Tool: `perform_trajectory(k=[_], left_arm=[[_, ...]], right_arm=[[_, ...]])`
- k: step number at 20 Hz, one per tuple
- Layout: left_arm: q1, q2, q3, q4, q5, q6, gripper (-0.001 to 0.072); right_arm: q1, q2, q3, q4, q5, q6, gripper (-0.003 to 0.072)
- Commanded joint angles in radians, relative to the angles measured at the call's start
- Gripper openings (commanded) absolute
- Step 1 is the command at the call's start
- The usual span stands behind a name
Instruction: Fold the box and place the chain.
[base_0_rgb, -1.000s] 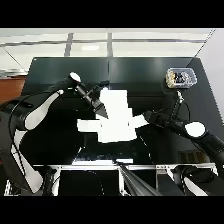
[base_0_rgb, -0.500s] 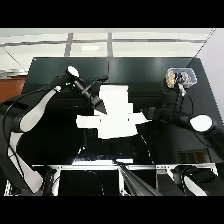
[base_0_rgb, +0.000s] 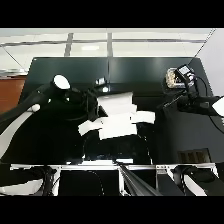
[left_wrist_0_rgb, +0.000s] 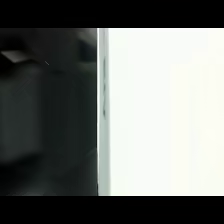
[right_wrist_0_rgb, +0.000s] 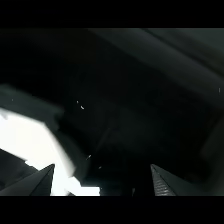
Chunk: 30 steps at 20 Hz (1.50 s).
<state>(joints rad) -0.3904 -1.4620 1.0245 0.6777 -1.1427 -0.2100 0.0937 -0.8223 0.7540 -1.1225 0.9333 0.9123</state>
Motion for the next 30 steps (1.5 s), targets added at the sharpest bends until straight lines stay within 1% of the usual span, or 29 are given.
perform_trajectory(k=[1,4,5,8,11,14,18,22,26,30], left_arm=[[-0.043,0.058,-0.113,0.001,0.229,0.399,0.0022],[-0.073,0.019,-0.113,0.001,0.350,0.397,0.0023],[-0.076,0.009,-0.113,-0.002,0.364,0.397,0.0022],[-0.077,-0.026,-0.114,-0.002,0.343,0.358,0.0022],[-0.076,-0.047,-0.118,-0.002,0.328,0.331,0.0023],[-0.074,-0.049,-0.121,-0.001,0.333,0.331,0.0023],[-0.074,-0.050,-0.124,-0.002,0.354,0.330,0.0023],[-0.075,-0.078,-0.120,0.003,0.353,0.325,0.0024],[-0.075,-0.078,-0.119,0.002,0.354,0.325,0.0025],[-0.075,-0.078,-0.119,0.002,0.353,0.325,0.0025]], right_arm=[[-0.004,-0.002,-0.063,0.129,-0.048,-0.201,0.0683],[-0.004,-0.005,-0.147,0.181,-0.046,-0.287,0.0683],[-0.004,-0.006,-0.173,0.196,-0.045,-0.314,0.0683],[0.051,-0.008,-0.234,0.208,-0.043,-0.463,0.0683],[0.143,-0.013,-0.267,0.209,-0.077,-0.585,0.0683],[0.209,-0.059,-0.267,0.216,-0.082,-0.593,0.0682],[0.286,-0.130,-0.267,0.216,-0.099,-0.663,0.0683],[0.301,-0.153,-0.267,0.204,-0.110,-0.689,0.0682],[0.301,-0.167,-0.267,0.206,-0.115,-0.719,0.0683],[0.302,-0.208,-0.267,0.264,-0.142,-0.808,0.0683]])
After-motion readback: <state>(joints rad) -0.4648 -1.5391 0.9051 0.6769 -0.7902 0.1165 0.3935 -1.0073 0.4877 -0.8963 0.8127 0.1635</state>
